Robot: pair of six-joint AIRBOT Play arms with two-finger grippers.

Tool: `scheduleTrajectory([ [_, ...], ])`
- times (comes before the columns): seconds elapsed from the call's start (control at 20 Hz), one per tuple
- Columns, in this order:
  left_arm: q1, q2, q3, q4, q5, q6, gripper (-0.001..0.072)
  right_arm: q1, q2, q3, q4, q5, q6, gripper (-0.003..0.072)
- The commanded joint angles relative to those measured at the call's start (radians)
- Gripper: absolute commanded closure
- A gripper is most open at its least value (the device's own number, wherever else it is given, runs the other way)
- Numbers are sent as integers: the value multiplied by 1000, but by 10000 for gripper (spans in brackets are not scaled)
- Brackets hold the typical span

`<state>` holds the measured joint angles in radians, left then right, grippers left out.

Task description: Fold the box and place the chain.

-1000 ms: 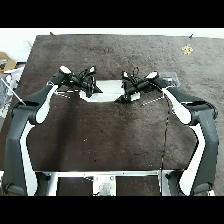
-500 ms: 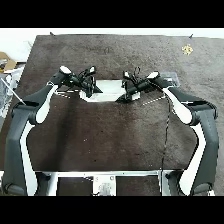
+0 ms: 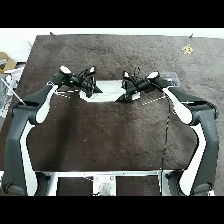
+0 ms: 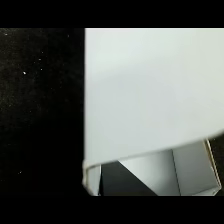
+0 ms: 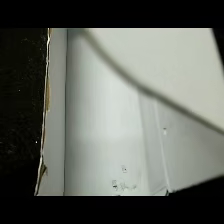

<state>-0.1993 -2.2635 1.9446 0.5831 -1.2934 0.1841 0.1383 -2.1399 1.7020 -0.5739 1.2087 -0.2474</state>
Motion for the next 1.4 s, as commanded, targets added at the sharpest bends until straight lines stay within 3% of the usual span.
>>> scheduleTrajectory([
  [0.0,1,0,1,0,0,0,698,3,-1,-1,-50,-23,2,157],
  [0.05,1,0,1,0,0,0,698,3,-1,0,-51,-23,2,242],
  [1.35,1,0,1,-45,2,0,698,3,-1,0,-51,-27,2,239],
])
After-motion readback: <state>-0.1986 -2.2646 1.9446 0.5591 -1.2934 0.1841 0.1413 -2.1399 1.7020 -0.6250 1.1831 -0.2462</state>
